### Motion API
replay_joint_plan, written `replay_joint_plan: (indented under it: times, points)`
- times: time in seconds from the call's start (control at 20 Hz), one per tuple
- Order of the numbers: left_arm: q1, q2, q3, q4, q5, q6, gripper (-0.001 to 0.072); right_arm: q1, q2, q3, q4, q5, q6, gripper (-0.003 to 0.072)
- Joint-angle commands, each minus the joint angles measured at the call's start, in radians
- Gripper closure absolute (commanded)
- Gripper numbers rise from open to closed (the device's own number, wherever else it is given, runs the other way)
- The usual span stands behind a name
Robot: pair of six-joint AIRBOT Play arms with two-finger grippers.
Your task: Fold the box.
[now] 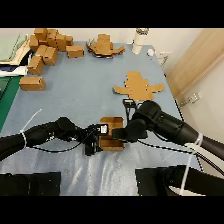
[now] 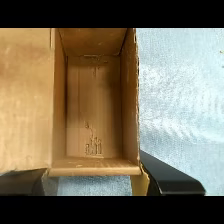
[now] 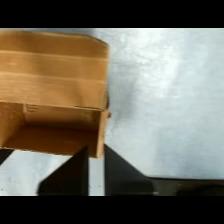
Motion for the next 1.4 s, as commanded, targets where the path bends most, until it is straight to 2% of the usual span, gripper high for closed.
replay_joint_plan:
  times: [0.0, 0.1, 0.15, 0.25, 0.3, 0.4, 0.5, 0.65, 0.9, 1.0, 1.15, 1.35]
  points:
    - [0.0, -0.001, 0.001, 0.0, 0.0, 0.0, 0.0238, -0.087, 0.035, -0.016, -0.045, -0.051, -0.071, 0.0674]
    - [0.0, -0.001, 0.001, 0.0, 0.0, 0.0, 0.0238, -0.218, 0.002, -0.023, -0.05, 0.021, -0.186, 0.0681]
    - [0.0, -0.001, 0.001, 0.0, 0.0, 0.0, 0.0238, -0.306, -0.03, -0.023, -0.002, 0.069, -0.255, 0.0681]
    - [0.0, -0.001, 0.001, 0.0, 0.0, 0.0, 0.0238, -0.51, -0.134, -0.023, 0.273, 0.179, -0.519, 0.0681]
    - [0.0, -0.001, 0.001, 0.0, 0.0, 0.0, 0.0238, -0.605, -0.201, -0.023, 0.487, 0.214, -0.699, 0.0682]
    - [0.0, -0.001, 0.001, 0.0, 0.0, 0.0, 0.0238, -0.724, -0.322, -0.02, 0.85, 0.208, -1.016, 0.0682]
    - [0.0, -0.001, 0.001, 0.0, 0.0, 0.0, 0.0238, -0.765, -0.406, -0.019, 1.033, 0.167, -1.186, 0.0682]
    - [0.0, -0.001, 0.001, 0.0, 0.0, 0.0, 0.0238, -0.744, -0.448, -0.02, 1.066, 0.1, -1.284, 0.0682]
    - [0.0, -0.001, 0.001, 0.0, 0.0, 0.0, 0.0238, -0.645, -0.341, -0.024, 1.045, 0.094, -1.394, 0.0682]
    - [0.0, 0.0, 0.001, 0.0, 0.0, 0.0, 0.0238, -0.597, -0.275, -0.051, 1.032, 0.128, -1.395, 0.0682]
    - [0.0, -0.001, 0.001, 0.0, 0.0, 0.0, 0.0238, -0.516, -0.172, -0.128, 0.931, 0.208, -1.396, 0.0682]
    - [0.0, -0.001, 0.001, 0.0, 0.0, 0.0, 0.0238, -0.431, -0.003, -0.24, 0.892, 0.284, -1.492, 0.0682]
